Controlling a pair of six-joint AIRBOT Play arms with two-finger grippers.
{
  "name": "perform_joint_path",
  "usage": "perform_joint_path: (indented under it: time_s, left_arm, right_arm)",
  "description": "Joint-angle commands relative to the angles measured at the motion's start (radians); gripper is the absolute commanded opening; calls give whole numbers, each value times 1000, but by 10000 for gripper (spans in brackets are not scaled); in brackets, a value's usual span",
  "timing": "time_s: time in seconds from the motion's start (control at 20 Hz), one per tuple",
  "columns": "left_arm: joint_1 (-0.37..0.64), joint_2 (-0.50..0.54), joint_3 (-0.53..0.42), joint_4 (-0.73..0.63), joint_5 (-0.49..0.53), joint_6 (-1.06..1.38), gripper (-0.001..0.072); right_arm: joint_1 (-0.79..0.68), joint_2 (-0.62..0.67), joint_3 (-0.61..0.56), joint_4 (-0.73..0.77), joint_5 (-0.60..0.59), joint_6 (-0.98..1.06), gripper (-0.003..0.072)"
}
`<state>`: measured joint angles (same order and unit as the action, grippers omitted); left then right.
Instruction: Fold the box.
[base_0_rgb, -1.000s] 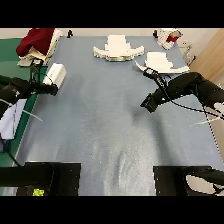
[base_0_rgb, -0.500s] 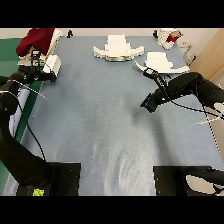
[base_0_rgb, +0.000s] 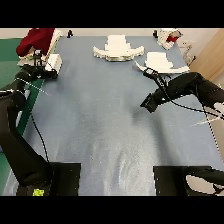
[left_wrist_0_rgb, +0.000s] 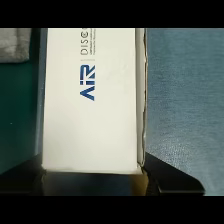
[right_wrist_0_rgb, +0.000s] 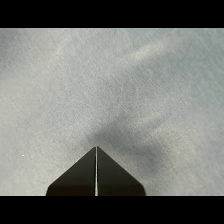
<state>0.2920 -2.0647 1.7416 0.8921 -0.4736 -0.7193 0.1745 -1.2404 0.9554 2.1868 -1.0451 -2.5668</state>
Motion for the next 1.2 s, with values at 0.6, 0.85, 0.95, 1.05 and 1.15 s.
perform_joint_path:
  time_s: [0.6,0.85,0.95,1.05,1.15]
  left_arm:
    - [2,-9,25,4,-29,-3,695]
    - [33,55,34,56,-114,-7,696]
    - [60,102,35,56,-203,-7,696]
    - [85,158,35,56,-317,-8,696]
    - [101,217,35,55,-454,-14,696]
  right_arm:
    - [0,-1,1,0,0,0,4]
    - [0,-1,1,0,0,0,4]
    - [0,-1,1,0,0,0,3]
    - [0,-1,1,0,0,0,4]
    - [0,-1,1,0,0,0,4]
